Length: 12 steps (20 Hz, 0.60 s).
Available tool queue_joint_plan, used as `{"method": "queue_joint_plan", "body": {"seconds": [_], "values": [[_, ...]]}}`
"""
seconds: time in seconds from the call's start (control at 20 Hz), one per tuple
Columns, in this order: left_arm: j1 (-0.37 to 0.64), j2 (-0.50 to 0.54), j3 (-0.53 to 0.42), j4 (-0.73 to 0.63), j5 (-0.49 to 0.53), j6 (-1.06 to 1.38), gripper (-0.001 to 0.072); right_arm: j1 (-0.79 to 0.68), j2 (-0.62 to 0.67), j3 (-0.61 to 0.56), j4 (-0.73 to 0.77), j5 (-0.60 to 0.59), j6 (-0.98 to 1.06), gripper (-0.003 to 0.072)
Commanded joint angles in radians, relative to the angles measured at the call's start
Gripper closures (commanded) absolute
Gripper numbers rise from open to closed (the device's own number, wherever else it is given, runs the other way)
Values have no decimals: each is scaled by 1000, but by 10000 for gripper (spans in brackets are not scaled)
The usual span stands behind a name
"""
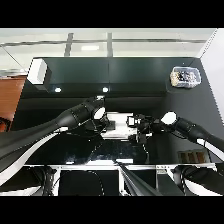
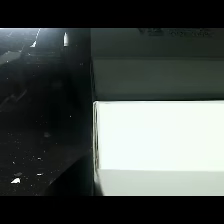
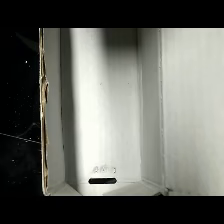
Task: Fold the box and place the chain.
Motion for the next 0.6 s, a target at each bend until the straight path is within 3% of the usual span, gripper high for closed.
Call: {"method": "queue_joint_plan", "body": {"seconds": [0.0,0.05,0.1,0.15,0.2,0.4,0.55], "values": [[0,0,0,-1,2,2,687,1,0,0,3,0,0,496],[0,0,0,-1,2,2,686,1,0,0,3,0,0,495],[0,0,0,-1,-6,3,686,1,0,0,4,0,1,404],[0,0,0,0,-18,14,686,1,2,1,3,0,7,78],[0,0,0,0,-25,26,686,0,9,2,-2,1,38,-34],[0,0,1,0,-28,34,687,0,122,22,-200,103,237,-34],[0,0,1,0,-27,34,687,-2,191,22,-226,105,236,-34]]}}
